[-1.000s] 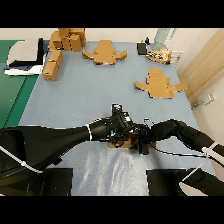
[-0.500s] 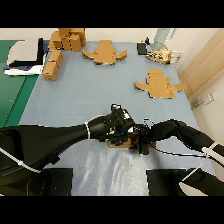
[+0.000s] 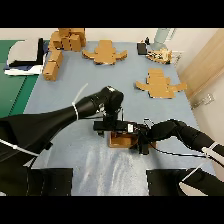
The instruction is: Fold the box.
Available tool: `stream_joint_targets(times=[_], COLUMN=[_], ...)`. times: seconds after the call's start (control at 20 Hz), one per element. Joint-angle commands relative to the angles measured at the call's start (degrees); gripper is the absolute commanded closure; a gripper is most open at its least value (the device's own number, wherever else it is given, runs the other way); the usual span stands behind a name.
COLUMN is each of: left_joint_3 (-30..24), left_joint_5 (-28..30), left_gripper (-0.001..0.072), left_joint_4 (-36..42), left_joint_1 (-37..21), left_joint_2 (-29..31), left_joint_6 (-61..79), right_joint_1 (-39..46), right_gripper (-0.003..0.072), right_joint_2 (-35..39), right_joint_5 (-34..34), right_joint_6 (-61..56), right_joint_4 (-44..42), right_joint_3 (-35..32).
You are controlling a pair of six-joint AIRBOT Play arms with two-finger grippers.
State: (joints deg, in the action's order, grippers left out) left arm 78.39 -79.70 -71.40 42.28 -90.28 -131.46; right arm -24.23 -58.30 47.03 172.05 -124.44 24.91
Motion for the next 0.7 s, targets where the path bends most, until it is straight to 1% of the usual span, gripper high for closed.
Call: stream_joint_targets(times=[0.0, 0.15, 0.3, 0.45, 0.5, 0.55, 0.6, 0.65], left_joint_3=[0.59, 0.59, 0.59, 0.59, 0.59, 0.59, 0.57, 0.57], left_joint_5=[-4.28, -8.17, -11.82, -13.73, -13.79, -13.66, -12.96, -12.50], left_gripper=[0.0174, 0.0182, 0.0182, 0.0183, 0.0273, 0.0630, 0.0693, 0.0694], left_joint_4=[8.57, 11.21, 11.58, 11.58, 11.43, 10.86, 10.29, 9.92], left_joint_1=[-5.40, -9.44, -13.57, -17.88, -19.58, -21.03, -22.34, -23.19], left_joint_2=[0.04, 0.04, 0.04, 0.04, 0.02, 0.02, 0.00, 0.02], left_joint_6=[6.29, 10.67, 15.56, 23.06, 28.00, 34.60, 43.93, 52.11], right_joint_1=[0.00, 0.00, 0.00, 0.00, 0.00, 0.00, 0.00, 0.00], right_gripper=[0.0220, 0.0220, 0.0220, 0.0220, 0.0220, 0.0220, 0.0221, 0.0220], right_joint_2=[0.04, 0.04, 0.04, 0.04, 0.04, 0.04, 0.04, 0.04], right_joint_5=[-0.02, -0.02, -0.02, -0.02, -0.02, -0.02, -0.02, -0.02], right_joint_6=[-0.02, -0.02, -0.02, -0.02, -0.02, -0.02, -0.02, -0.02], right_joint_4=[-0.02, -0.02, -0.02, -0.02, -0.02, -0.02, -0.02, -0.02], right_joint_3=[0.02, 0.02, 0.02, 0.02, 0.02, 0.02, 0.02, 0.02])
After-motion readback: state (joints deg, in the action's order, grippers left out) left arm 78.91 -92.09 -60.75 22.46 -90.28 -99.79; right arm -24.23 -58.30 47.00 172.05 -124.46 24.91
